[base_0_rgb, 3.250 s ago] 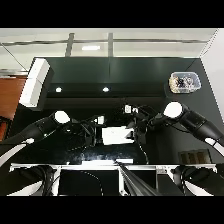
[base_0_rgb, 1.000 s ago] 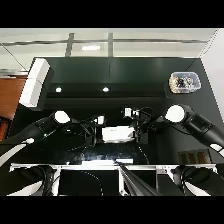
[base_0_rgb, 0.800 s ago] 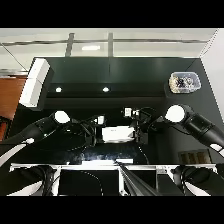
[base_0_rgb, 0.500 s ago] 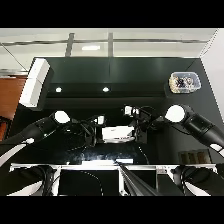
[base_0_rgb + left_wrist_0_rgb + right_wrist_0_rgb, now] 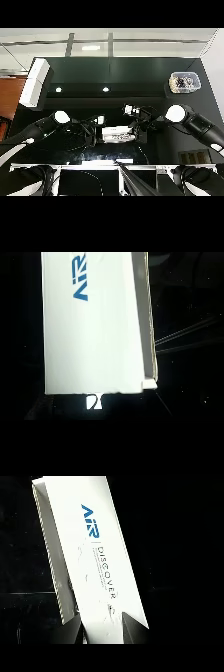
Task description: Fold the box and place the chain.
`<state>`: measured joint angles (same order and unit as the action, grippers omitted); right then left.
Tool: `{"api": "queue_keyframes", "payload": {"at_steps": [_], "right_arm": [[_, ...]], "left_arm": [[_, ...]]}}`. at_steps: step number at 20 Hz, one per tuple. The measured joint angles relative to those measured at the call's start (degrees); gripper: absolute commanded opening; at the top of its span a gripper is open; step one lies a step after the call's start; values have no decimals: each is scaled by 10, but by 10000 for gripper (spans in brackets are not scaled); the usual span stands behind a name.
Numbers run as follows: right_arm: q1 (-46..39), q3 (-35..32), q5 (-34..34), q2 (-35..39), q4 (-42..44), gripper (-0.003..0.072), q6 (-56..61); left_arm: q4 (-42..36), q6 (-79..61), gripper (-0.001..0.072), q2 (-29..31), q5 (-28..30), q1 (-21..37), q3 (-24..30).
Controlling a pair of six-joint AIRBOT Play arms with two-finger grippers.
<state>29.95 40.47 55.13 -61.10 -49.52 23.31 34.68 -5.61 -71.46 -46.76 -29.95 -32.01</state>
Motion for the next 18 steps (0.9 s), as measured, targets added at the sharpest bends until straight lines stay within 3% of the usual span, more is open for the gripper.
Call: {"api": "queue_keyframes", "payload": {"at_steps": [18], "right_arm": [[0, 0, 26, 0, -7, 291, 1]], "left_arm": [[0, 0, 276, 0, 0, 0, 0]]}}
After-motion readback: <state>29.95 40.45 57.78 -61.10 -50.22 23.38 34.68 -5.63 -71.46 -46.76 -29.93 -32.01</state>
